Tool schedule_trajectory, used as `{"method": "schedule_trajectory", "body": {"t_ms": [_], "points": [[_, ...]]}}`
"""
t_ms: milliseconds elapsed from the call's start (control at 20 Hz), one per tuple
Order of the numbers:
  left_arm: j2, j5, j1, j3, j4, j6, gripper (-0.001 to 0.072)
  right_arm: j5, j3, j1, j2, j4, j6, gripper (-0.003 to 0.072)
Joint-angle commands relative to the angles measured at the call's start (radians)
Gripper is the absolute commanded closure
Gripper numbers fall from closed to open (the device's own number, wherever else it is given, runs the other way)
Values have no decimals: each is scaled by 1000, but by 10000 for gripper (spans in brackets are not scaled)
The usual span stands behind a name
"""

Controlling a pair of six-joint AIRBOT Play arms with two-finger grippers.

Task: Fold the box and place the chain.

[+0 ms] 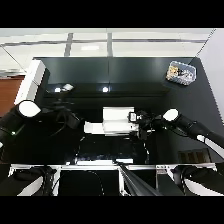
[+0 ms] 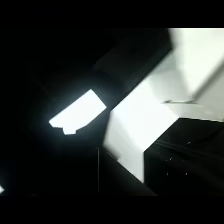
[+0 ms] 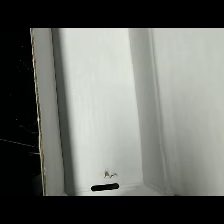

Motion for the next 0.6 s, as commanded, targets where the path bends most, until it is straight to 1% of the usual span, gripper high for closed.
{"method": "schedule_trajectory", "body": {"t_ms": [0, 100, 150, 200, 300, 400, 450, 550], "points": [[-38, -202, 226, -43, 9, -412, 683, 0, 0, 0, 0, 0, 1, 579], [-114, -243, 307, -95, -198, -273, 685, 0, 0, 0, 0, 0, 1, 579], [-151, -243, 315, -116, -278, -218, 686, 0, 0, 0, 0, 0, 1, 579], [-187, -224, 307, -132, -330, -193, 686, 0, 0, 0, 0, 0, 1, 579], [-246, -156, 253, -134, -355, -179, 687, 0, 0, 0, 0, 0, 1, 579], [-287, -71, 172, -134, -372, -179, 686, 0, 0, 0, 0, 0, 1, 579], [-304, -47, 131, -133, -391, -175, 686, 0, 0, 0, 0, 0, 1, 579], [-328, -40, 59, -124, -471, -92, 686, 0, 0, 0, 0, 0, 1, 579]]}}
